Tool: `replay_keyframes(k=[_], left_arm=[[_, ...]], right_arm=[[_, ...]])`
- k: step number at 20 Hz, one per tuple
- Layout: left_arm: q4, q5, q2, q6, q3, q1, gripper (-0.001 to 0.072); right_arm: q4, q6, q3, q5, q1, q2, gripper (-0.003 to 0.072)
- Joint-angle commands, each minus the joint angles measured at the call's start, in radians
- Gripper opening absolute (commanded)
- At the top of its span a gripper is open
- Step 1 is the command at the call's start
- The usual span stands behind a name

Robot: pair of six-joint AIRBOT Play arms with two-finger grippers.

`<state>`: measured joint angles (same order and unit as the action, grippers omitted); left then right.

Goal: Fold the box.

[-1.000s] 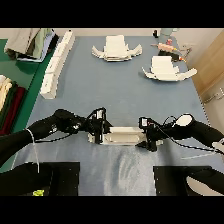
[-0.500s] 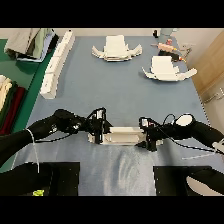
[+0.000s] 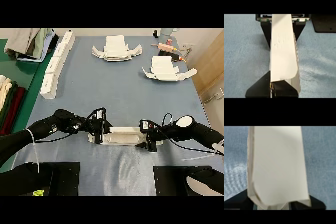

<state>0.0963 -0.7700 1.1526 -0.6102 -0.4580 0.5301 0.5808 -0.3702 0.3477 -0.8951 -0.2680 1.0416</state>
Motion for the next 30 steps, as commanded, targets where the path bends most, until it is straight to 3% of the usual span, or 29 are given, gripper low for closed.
replay_keyframes(k=[1, 5, 7, 30], left_arm=[[0.0, 0.001, 0.001, 0.0, 0.0, 0.0, 0.0016], [0.0, 0.001, 0.001, 0.0, 0.0, 0.0, 0.0016], [0.0, 0.001, 0.001, 0.0, 0.0, 0.0, 0.0016], [0.0, 0.001, 0.001, 0.0, 0.0, 0.0, 0.0016]], right_arm=[[-0.003, -0.016, -0.005, 0.003, 0.0, 0.0, 0.06], [-0.006, -0.03, -0.005, 0.012, -0.001, 0.0, 0.0568], [-0.002, -0.032, -0.005, 0.014, -0.002, 0.0, 0.0496], [0.017, -0.031, -0.005, 0.014, -0.002, -0.002, 0.051]])
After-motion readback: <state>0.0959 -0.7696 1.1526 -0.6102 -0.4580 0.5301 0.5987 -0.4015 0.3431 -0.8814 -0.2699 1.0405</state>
